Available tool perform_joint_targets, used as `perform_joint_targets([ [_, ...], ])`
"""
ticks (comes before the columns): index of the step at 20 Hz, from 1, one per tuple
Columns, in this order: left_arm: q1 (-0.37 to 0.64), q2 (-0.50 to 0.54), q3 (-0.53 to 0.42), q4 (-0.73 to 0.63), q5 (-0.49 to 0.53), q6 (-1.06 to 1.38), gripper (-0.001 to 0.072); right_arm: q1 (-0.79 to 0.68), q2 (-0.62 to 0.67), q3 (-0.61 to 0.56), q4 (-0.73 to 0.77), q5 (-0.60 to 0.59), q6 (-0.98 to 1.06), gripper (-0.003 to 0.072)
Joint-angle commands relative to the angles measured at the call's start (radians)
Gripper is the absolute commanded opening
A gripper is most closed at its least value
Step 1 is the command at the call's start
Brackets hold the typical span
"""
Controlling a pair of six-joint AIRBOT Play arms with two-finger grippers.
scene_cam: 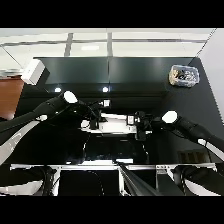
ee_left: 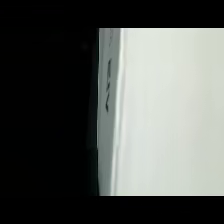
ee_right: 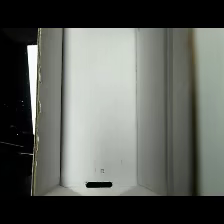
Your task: Fold the box and place the chain.
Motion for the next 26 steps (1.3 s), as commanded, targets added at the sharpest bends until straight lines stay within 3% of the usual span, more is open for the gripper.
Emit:
perform_joint_targets([
  [1, -0.001, 0.000, 0.000, 0.000, 0.000, -0.001, 0.0027, -0.019, -0.029, 0.001, 0.001, 0.007, -0.004, 0.0668],
  [11, -0.001, 0.000, 0.000, 0.000, 0.000, -0.001, 0.0027, -0.026, -0.038, 0.001, 0.002, 0.008, -0.005, 0.0667],
  [12, -0.001, 0.000, 0.000, 0.000, 0.000, -0.001, 0.0027, -0.026, -0.038, 0.001, 0.002, 0.008, -0.005, 0.0655],
  [13, -0.001, 0.000, 0.000, 0.000, 0.000, -0.001, 0.0027, -0.026, -0.038, 0.001, 0.001, 0.008, -0.005, 0.0511],
  [16, 0.001, 0.003, 0.000, 0.000, -0.002, -0.073, 0.0028, -0.026, -0.038, 0.001, 0.002, 0.007, -0.005, 0.0487],
  [17, 0.004, 0.009, 0.002, 0.004, -0.012, -0.114, 0.0070, -0.026, -0.038, 0.001, 0.001, 0.007, -0.005, 0.0488],
  [19, 0.016, 0.036, 0.011, 0.037, -0.045, -0.138, 0.0517, -0.026, -0.038, 0.001, 0.000, 0.007, -0.005, 0.0488],
  [20, 0.026, 0.056, 0.016, 0.067, -0.055, -0.195, 0.0592, -0.026, -0.038, 0.001, 0.000, 0.007, -0.005, 0.0487],
  [24, 0.078, 0.194, 0.017, 0.375, -0.121, -0.540, 0.0590, -0.023, -0.038, 0.001, -0.046, 0.024, -0.005, 0.0488],
  [26, 0.121, 0.261, 0.017, 0.426, -0.209, -0.613, 0.0453, -0.023, -0.038, 0.001, -0.069, 0.025, -0.005, 0.0487],
])
